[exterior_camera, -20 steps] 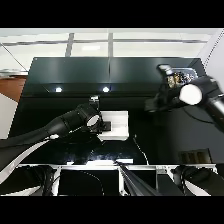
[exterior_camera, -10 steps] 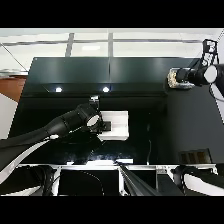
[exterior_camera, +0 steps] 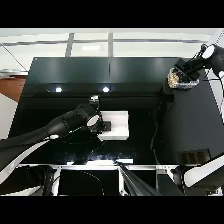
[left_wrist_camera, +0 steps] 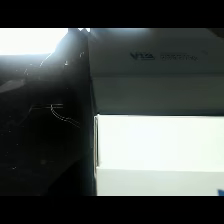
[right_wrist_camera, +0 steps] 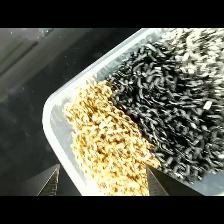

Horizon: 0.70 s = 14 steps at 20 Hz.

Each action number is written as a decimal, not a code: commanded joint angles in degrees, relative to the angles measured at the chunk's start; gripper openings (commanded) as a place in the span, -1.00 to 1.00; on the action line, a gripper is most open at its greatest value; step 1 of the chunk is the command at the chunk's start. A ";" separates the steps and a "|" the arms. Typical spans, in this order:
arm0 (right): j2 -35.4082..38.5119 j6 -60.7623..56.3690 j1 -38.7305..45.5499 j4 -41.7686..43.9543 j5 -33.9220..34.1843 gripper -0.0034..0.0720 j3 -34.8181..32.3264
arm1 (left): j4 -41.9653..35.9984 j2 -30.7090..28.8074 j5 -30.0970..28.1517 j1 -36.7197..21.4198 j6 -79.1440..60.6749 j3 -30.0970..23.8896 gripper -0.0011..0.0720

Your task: Fold the box and place the chain.

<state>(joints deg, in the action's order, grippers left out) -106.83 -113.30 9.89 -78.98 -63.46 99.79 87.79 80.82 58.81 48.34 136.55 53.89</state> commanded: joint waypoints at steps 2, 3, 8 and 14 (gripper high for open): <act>-3.10 -3.34 0.46 2.05 -1.51 0.50 2.60 | -0.02 0.02 -0.02 -0.07 -0.04 0.07 -0.88; -3.45 -3.43 0.46 2.08 -1.57 0.50 2.60 | -0.02 0.02 -0.02 -0.07 -0.04 0.07 -0.88; -4.33 -3.48 0.57 2.47 -1.38 0.49 2.82 | -0.04 0.02 -0.02 -0.07 -0.04 0.07 -0.88; -4.11 -0.22 1.55 5.01 -4.92 0.49 8.22 | 0.00 0.02 -0.07 -0.07 -0.04 0.07 -0.88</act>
